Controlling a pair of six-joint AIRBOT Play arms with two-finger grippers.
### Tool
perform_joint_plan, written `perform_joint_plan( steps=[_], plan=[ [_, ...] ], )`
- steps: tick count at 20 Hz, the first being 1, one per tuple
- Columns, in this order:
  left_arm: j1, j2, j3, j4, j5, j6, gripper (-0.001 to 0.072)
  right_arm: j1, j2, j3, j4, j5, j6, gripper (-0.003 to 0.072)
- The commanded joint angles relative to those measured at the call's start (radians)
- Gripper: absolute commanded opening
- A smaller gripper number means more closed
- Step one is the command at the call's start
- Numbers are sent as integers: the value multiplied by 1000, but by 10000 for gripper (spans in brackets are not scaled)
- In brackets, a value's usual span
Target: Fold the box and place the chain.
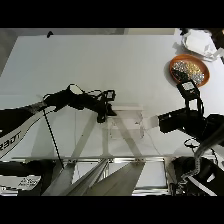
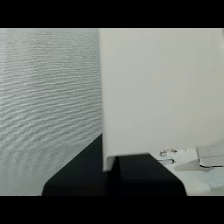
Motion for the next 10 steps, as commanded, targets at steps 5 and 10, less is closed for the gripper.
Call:
perform_joint_plan(
  steps=[5,10],
  plan=[
    [0,2,18,106,-5,-43,3,0,-1,0,0,0,1,459],
    [0,2,62,135,-2,-71,3,0,-1,0,0,0,1,459]
  ],
)
